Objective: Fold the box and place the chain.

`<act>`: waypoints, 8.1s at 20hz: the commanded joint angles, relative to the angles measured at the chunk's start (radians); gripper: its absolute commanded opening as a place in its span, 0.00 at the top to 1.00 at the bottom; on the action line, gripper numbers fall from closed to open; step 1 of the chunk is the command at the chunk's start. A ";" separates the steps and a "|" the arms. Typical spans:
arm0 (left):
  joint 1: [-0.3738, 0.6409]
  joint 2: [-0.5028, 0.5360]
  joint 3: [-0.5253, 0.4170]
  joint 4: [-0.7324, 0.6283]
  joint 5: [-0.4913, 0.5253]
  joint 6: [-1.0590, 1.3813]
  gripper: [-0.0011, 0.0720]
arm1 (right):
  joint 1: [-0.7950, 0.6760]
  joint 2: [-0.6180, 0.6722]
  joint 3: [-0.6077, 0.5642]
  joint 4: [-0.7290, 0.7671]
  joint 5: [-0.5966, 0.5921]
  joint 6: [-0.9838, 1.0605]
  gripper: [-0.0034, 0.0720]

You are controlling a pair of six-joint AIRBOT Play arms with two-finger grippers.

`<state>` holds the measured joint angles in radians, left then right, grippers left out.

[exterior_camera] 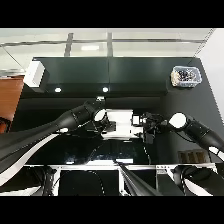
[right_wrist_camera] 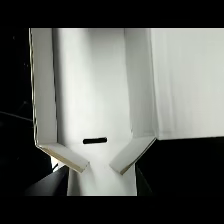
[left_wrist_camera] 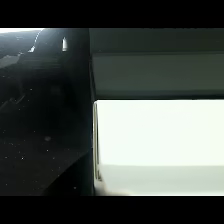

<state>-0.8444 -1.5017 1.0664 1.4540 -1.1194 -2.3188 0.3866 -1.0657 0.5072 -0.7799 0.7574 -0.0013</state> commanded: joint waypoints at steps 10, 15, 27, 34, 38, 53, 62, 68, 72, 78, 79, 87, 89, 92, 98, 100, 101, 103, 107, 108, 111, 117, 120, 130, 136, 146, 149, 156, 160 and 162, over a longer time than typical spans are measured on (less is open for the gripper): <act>0.000 0.000 0.001 -0.027 0.014 -0.001 0.94 | 0.030 -0.035 -0.001 0.206 -0.033 -0.056 0.64; 0.000 0.000 0.001 -0.026 0.016 -0.001 0.95 | 0.031 -0.089 -0.001 0.272 -0.043 -0.067 0.64; 0.000 0.000 0.000 -0.022 0.015 0.000 0.94 | 0.032 -0.098 -0.001 0.270 -0.062 -0.066 0.45; 0.006 0.000 0.000 -0.015 0.005 0.018 0.94 | -0.061 -0.016 0.048 0.176 0.107 0.351 0.94; 0.008 0.000 0.000 -0.014 0.010 0.018 0.94 | -0.365 0.071 0.116 -0.013 0.237 0.747 0.94; 0.012 0.000 0.000 0.022 -0.008 0.006 0.94 | -0.353 -0.117 -0.068 0.303 0.313 0.995 0.94; 0.012 0.000 0.000 0.022 -0.008 0.006 0.94 | -0.327 -0.112 0.051 0.259 0.386 0.978 0.23; 0.012 0.000 0.000 0.022 -0.007 0.006 0.94 | -0.196 -0.112 0.070 0.308 0.353 1.055 0.37; 0.012 0.000 0.000 0.023 -0.006 0.006 0.94 | -0.074 -0.112 0.098 0.233 0.241 1.206 0.37; 0.012 0.000 0.000 0.022 0.002 0.006 0.94 | 0.106 -0.113 0.174 -0.119 0.108 1.606 0.37; 0.012 0.000 0.000 0.022 0.006 0.006 0.94 | 0.129 -0.113 0.184 -0.167 0.101 1.660 0.37; 0.012 0.000 0.000 0.023 0.015 0.006 0.94 | 0.311 -0.224 0.370 -0.579 0.224 2.082 0.39; 0.012 0.000 0.000 0.023 0.015 0.006 0.94 | 0.342 -0.262 0.410 -0.637 0.260 2.127 0.40; 0.012 0.000 0.000 0.023 0.012 0.006 0.94 | 0.354 -0.287 0.414 -0.644 0.261 2.204 0.40; 0.012 0.000 0.000 0.023 0.011 0.006 0.94 | 0.355 -0.288 0.414 -0.642 0.304 2.200 0.40; 0.012 0.000 0.000 0.023 0.011 0.006 0.94 | 0.355 -0.288 0.414 -0.642 0.298 2.200 0.40; 0.012 0.000 0.000 0.023 0.011 0.006 0.94 | 0.355 -0.288 0.414 -0.642 0.295 2.200 0.50; 0.012 0.000 0.000 0.023 0.011 0.006 0.94 | 0.355 -0.288 0.414 -0.642 0.283 2.200 0.61; 0.012 0.000 0.000 0.023 0.011 0.006 0.94 | 0.355 -0.305 0.414 -0.630 0.278 2.200 0.59; 0.012 0.000 0.000 0.023 0.011 0.006 0.94 | 0.355 -0.314 0.414 -0.625 0.276 2.200 0.59; 0.012 0.000 0.000 0.023 0.011 0.006 0.94 | 0.355 -0.324 0.414 -0.624 0.269 2.205 0.60; 0.012 0.000 0.000 0.023 0.011 0.006 0.94 | 0.356 -0.335 0.414 -0.610 0.249 2.227 0.94; 0.012 0.000 0.000 0.026 0.011 0.006 0.94 | 0.355 -0.335 0.415 -0.608 0.252 2.227 0.92; 0.012 0.000 0.000 0.027 0.015 0.006 0.94 | 0.355 -0.330 0.415 -0.602 0.257 2.203 0.82; 0.012 0.000 0.000 0.027 0.014 0.006 0.94 | 0.354 -0.208 0.415 -0.620 0.281 2.181 0.29; 0.012 0.000 0.000 0.030 0.021 0.007 0.94 | 0.156 0.195 0.404 -1.400 0.441 2.129 0.29; 0.012 0.000 0.000 0.030 0.023 0.006 0.94 | -0.076 0.163 0.333 -1.399 0.179 2.126 0.20; 0.012 0.000 0.000 0.030 0.018 0.007 0.94 | -0.472 -0.196 0.462 -0.915 -0.131 1.978 0.00; 0.014 0.000 0.000 0.029 0.018 0.006 0.94 | -0.576 -0.509 0.897 -0.780 0.083 1.929 0.00; 0.014 0.000 0.000 0.028 0.018 0.006 0.94 | -0.621 -0.672 1.128 -0.696 0.261 1.862 0.19</act>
<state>-0.8310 -1.5013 1.0672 1.4834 -1.1007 -2.3116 -0.1612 -1.5314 1.3590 -1.6192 0.8215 1.9423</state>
